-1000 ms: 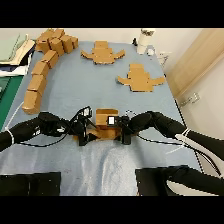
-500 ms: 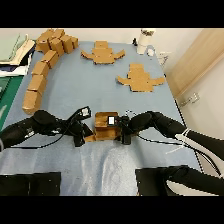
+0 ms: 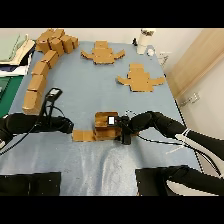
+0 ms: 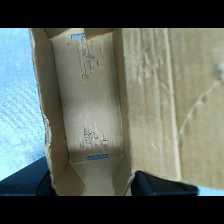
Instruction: Fold the box.
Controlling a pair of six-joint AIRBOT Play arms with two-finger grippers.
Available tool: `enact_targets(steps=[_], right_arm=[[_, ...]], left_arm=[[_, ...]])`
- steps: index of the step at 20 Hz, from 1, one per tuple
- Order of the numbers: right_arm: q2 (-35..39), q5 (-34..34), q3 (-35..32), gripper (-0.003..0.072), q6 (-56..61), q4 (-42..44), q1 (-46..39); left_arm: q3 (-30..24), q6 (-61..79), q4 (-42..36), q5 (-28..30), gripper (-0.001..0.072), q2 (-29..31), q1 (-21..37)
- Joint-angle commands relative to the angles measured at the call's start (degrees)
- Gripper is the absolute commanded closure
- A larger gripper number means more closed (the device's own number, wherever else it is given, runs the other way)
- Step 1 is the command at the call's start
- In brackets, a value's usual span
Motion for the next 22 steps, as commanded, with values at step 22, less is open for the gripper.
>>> enact_targets(steps=[22], right_arm=[[0.00,0.00,0.02,0.0130,0.02,0.00,0.00]], left_arm=[[-2.51,-5.57,-18.53,2.84,0.0696,-14.05,-7.28]])
